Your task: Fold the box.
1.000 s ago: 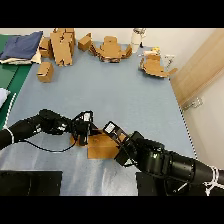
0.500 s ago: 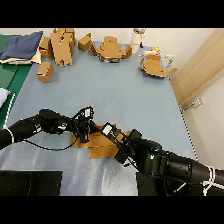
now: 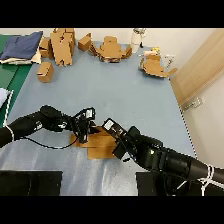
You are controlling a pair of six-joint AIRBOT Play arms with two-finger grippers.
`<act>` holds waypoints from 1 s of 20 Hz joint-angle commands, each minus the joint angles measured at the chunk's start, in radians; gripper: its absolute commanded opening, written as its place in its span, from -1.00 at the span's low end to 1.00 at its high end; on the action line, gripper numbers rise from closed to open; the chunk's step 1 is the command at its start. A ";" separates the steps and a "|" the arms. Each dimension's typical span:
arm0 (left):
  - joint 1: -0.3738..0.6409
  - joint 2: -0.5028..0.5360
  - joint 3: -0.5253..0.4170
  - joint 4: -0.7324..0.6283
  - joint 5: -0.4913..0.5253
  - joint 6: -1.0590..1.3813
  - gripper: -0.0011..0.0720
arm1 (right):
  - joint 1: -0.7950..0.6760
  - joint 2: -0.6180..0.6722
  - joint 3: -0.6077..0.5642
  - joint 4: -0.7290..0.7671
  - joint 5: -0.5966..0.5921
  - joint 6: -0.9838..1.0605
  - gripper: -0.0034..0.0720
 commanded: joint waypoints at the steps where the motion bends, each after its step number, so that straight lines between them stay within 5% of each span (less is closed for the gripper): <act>1: 0.000 0.000 0.032 0.027 -0.061 -0.020 -0.93 | -0.012 0.000 -0.001 0.003 -0.020 0.000 -0.64; 20: -0.042 -0.003 0.031 0.034 -0.013 -0.020 -0.93 | -0.011 0.002 -0.001 0.003 -0.024 -0.001 -0.64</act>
